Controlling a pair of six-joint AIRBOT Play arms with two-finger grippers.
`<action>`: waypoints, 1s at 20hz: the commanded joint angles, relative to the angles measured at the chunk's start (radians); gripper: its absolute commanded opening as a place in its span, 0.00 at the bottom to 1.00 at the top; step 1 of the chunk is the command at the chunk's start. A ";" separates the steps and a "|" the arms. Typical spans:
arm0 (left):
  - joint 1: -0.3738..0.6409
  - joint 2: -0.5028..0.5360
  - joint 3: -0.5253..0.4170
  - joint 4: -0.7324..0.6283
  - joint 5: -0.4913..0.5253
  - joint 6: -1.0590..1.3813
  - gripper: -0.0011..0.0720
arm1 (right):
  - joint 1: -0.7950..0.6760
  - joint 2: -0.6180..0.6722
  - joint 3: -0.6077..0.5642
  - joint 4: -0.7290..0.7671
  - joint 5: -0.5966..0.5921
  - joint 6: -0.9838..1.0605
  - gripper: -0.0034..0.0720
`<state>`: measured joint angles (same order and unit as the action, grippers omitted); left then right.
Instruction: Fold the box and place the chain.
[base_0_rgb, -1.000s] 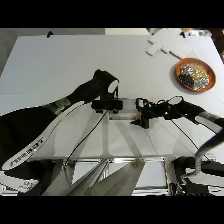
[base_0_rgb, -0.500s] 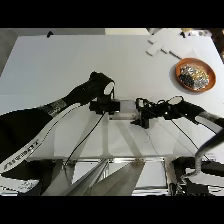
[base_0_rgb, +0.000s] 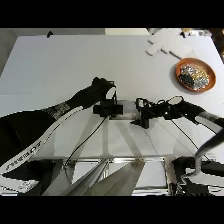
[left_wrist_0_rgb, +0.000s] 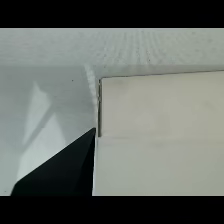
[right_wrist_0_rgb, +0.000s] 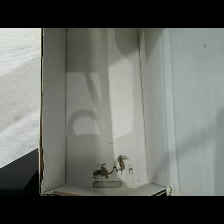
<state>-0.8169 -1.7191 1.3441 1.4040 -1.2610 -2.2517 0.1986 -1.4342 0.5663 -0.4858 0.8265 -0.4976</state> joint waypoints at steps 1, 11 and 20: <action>-0.007 -0.005 -0.002 0.000 0.007 0.000 0.15 | 0.000 0.000 0.000 0.000 0.000 0.000 0.74; 0.001 0.020 -0.002 -0.004 -0.052 0.014 0.69 | 0.000 0.000 0.000 0.000 0.000 0.000 0.74; 0.133 0.254 -0.002 -0.001 -0.173 0.623 0.71 | 0.000 0.000 0.000 0.000 0.000 0.000 0.74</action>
<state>-0.7254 -1.5372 1.3418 1.4021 -1.3556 -1.9083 0.1989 -1.4342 0.5663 -0.4862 0.8265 -0.4980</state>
